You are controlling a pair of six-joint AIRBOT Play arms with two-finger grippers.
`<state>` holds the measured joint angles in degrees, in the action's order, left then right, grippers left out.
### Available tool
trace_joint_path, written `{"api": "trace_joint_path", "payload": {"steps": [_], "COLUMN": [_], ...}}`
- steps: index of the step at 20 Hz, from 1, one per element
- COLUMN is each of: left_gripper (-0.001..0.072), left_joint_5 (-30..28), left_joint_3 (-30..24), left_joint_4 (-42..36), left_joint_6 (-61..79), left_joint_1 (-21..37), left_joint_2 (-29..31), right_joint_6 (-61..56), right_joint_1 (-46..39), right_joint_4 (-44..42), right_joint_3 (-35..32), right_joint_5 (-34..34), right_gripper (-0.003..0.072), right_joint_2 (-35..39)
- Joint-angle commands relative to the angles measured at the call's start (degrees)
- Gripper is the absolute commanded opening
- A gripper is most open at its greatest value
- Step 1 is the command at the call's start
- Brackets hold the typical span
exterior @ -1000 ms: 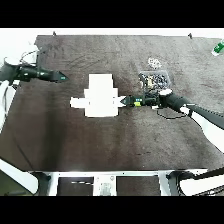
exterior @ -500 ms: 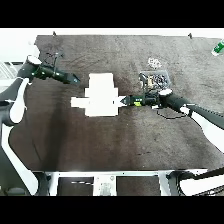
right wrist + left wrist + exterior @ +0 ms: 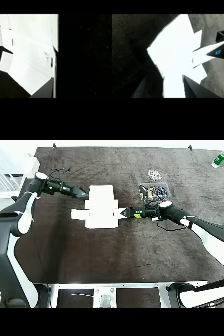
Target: Fold the box and place the chain.
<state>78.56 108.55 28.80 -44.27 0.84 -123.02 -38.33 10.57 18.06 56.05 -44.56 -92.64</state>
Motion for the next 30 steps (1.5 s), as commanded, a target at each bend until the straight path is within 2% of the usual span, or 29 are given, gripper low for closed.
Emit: {"api": "trace_joint_path", "payload": {"steps": [1, 11, 12, 22, 23, 24, 28, 29, 30], "left_gripper": [0.0516, 0.0513, 0.0466, 0.0463, 0.0318, 0.0288, 0.028, 0.0206, 0.0208], "left_joint_5": [0.5, 4.2, 4.2, 4.9, 4.9, 4.8, 5.0, 5.0, 5.1], "left_joint_3": [0.1, 0.1, 0.1, 0.1, 0.1, 0.1, 0.1, 0.1, 0.1], "left_joint_4": [1.3, 4.9, 4.8, 2.7, 2.7, 2.6, 2.5, 2.5, 2.5], "left_joint_6": [0.3, 1.3, 1.3, 2.8, 2.8, 3.0, 4.3, 4.4, 5.3], "left_joint_1": [-1.2, -3.3, -3.3, -4.1, -4.1, -4.1, -4.1, -4.1, -4.1], "left_joint_2": [-1.0, -1.5, -1.5, -1.5, -1.5, -1.5, -1.5, -1.5, -1.5], "right_joint_6": [0.0, 0.0, 0.0, 0.0, 0.0, 0.0, 0.0, 0.0, 0.0], "right_joint_1": [0.0, 0.0, 0.0, 0.0, 0.0, 0.0, 0.0, 0.0, 0.0], "right_joint_4": [0.0, 0.0, 0.0, 0.0, 0.0, 0.0, 0.0, 0.0, 0.0], "right_joint_3": [0.0, 0.0, 0.0, 0.0, 0.0, 0.0, 0.0, 0.0, 0.0], "right_joint_5": [0.0, -0.1, -0.1, 0.0, 0.0, 0.0, 0.0, 0.0, 0.0], "right_gripper": [0.0018, 0.0019, 0.0019, 0.0019, 0.0019, 0.0019, 0.0019, 0.0019, 0.0019], "right_joint_2": [0.0, 0.0, 0.0, 0.0, 0.0, 0.0, 0.0, 0.0, 0.0]}}
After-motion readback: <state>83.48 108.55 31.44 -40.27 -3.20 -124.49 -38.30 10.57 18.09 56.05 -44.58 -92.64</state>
